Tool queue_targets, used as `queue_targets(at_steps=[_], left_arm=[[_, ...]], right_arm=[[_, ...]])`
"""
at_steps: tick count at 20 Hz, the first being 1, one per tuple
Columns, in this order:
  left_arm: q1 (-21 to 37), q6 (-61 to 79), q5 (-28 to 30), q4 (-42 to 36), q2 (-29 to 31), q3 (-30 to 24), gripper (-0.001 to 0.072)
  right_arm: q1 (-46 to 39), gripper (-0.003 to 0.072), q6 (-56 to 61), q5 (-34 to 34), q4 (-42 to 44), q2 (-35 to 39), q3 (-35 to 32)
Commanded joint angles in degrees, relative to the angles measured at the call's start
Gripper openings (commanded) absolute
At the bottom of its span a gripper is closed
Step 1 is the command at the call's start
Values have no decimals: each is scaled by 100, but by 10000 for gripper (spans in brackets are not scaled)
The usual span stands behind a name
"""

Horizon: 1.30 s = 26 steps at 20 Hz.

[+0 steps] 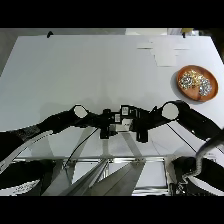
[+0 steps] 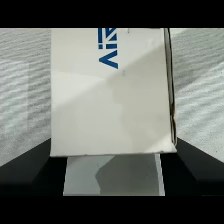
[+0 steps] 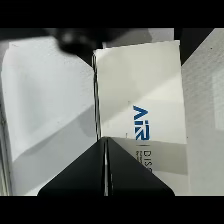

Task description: Fold the box and place the chain.

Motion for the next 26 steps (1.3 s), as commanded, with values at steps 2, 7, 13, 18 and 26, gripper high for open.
queue_targets(at_steps=[2,7,13,18,26], left_arm=[[-2,-2,9,0,4,-2,133],[-2,-2,9,0,4,-2,133],[-2,-2,9,-2,4,-2,133],[-2,-2,9,-2,4,-2,133],[-2,-2,9,0,4,-2,133]], right_arm=[[-136,13,28,-256,-61,435,4],[-745,14,186,389,-15,651,2],[-846,14,186,540,-33,446,-44],[-846,14,179,573,9,422,-275],[-846,14,177,503,2,420,-369]])
